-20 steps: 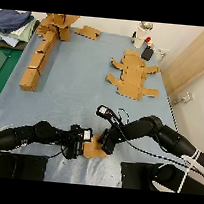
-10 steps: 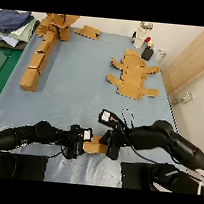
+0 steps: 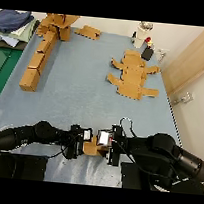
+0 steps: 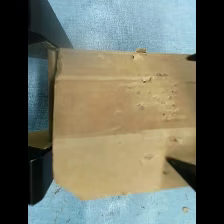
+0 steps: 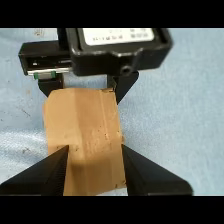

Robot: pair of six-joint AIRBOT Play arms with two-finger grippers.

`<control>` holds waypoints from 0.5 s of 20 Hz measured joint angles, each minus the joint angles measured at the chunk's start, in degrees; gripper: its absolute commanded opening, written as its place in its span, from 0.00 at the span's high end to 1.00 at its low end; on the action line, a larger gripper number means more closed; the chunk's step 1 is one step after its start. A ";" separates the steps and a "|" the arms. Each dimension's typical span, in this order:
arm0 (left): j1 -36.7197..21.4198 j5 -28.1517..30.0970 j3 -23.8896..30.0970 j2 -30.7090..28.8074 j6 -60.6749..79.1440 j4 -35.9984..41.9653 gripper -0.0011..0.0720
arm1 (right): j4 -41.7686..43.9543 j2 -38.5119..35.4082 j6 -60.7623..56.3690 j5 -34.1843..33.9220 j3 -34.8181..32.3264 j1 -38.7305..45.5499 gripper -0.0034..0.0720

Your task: Fold the box.

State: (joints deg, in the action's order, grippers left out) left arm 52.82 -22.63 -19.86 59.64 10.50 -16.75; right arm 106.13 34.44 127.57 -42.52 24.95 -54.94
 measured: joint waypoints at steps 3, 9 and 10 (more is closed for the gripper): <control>0.00 0.02 0.00 0.00 0.00 0.00 0.46 | -0.70 2.75 0.57 1.51 -0.17 -0.48 0.23; 0.00 0.00 0.00 0.00 0.00 0.00 0.46 | -1.60 4.79 1.03 0.85 -0.31 -4.13 0.19; 0.00 0.02 0.00 0.00 0.00 0.00 0.46 | -2.49 4.98 1.01 0.70 -0.31 -4.92 0.19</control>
